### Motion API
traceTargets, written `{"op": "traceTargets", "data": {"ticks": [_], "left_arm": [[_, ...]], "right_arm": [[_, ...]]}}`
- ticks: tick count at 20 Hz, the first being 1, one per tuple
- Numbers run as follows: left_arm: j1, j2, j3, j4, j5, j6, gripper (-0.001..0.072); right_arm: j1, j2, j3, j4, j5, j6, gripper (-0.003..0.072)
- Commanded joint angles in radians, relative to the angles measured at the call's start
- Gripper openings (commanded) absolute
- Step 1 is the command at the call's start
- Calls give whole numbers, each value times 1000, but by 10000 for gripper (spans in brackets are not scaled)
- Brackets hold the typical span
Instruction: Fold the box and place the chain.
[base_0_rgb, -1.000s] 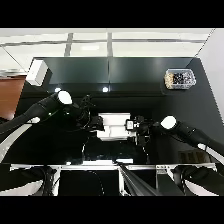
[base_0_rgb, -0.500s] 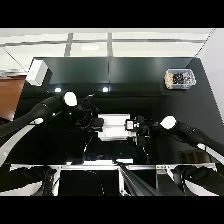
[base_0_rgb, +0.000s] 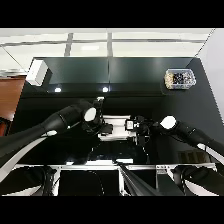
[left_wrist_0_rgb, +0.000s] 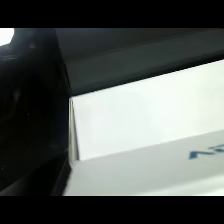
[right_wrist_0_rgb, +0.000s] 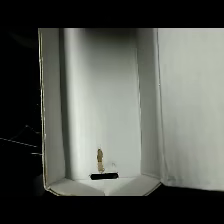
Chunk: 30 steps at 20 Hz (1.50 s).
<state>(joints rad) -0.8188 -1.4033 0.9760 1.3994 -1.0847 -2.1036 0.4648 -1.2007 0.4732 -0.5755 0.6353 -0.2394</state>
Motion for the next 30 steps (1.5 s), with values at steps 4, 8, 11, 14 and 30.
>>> {"op": "traceTargets", "data": {"ticks": [4, 8, 11, 14, 30], "left_arm": [[-32, -6, 3, 80, 7, -150, 395], [-28, -6, 3, 79, 8, -155, 395], [-28, -6, 3, 52, 24, -156, 252], [-28, -6, 3, 18, 56, -157, 59], [-45, -11, 47, 119, -45, -220, 362]], "right_arm": [[1, 0, 0, -1, 0, 0, 299], [1, 0, 0, -1, 0, 0, 298], [1, 0, -1, -1, 0, 0, 298], [1, 0, 0, -1, 0, 0, 298], [1, 0, 0, -1, 0, 0, 298]]}}
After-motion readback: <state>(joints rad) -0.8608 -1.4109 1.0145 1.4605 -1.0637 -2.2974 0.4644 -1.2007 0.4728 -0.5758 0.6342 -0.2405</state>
